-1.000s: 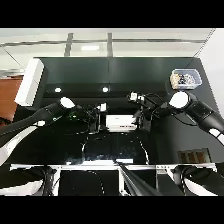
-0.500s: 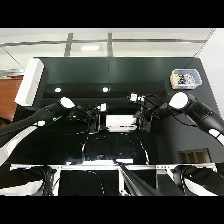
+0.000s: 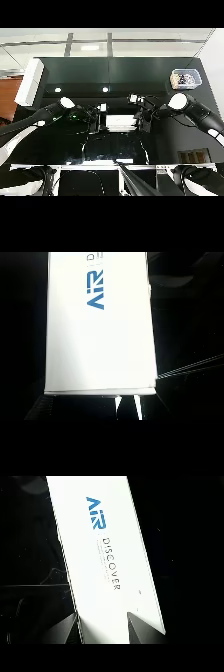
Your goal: Fold the box and place the chain.
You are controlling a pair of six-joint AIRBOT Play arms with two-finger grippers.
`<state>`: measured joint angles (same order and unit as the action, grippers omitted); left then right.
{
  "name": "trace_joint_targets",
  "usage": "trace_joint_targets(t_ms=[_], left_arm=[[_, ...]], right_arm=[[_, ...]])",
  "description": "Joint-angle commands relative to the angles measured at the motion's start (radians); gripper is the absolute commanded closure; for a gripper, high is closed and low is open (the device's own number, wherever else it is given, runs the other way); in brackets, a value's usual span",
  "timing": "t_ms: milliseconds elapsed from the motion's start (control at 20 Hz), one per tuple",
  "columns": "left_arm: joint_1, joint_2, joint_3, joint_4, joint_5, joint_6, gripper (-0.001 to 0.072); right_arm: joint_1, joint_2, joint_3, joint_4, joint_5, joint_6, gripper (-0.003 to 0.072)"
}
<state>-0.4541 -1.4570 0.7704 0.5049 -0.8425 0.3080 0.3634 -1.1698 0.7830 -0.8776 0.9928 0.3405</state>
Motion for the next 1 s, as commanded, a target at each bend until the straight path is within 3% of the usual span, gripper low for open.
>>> trace_joint_targets(t_ms=[0,250,450,550,700,950], left_arm=[[0.001,-0.001,0.000,0.000,0.000,0.000,0.0422],[0.001,-0.001,0.000,0.000,0.000,0.000,0.0422],[0.001,-0.001,0.000,0.000,0.000,0.000,0.0422],[0.001,-0.001,0.000,0.000,0.000,0.000,0.0422],[0.001,-0.001,0.000,0.000,0.000,0.000,0.0422],[0.001,-0.001,0.000,0.000,0.000,0.000,0.0422]], right_arm=[[0.000,-0.016,-0.001,0.002,-0.010,0.000,0.0303],[0.000,0.016,0.008,0.013,-0.005,0.046,0.0304],[-0.015,0.089,0.023,0.012,0.016,0.306,0.0310],[-0.047,0.091,0.016,0.013,0.074,0.535,0.0687],[-0.064,0.084,-0.043,0.177,0.133,0.621,0.0683],[-0.063,0.016,-0.104,0.570,0.027,0.625,0.0682]])
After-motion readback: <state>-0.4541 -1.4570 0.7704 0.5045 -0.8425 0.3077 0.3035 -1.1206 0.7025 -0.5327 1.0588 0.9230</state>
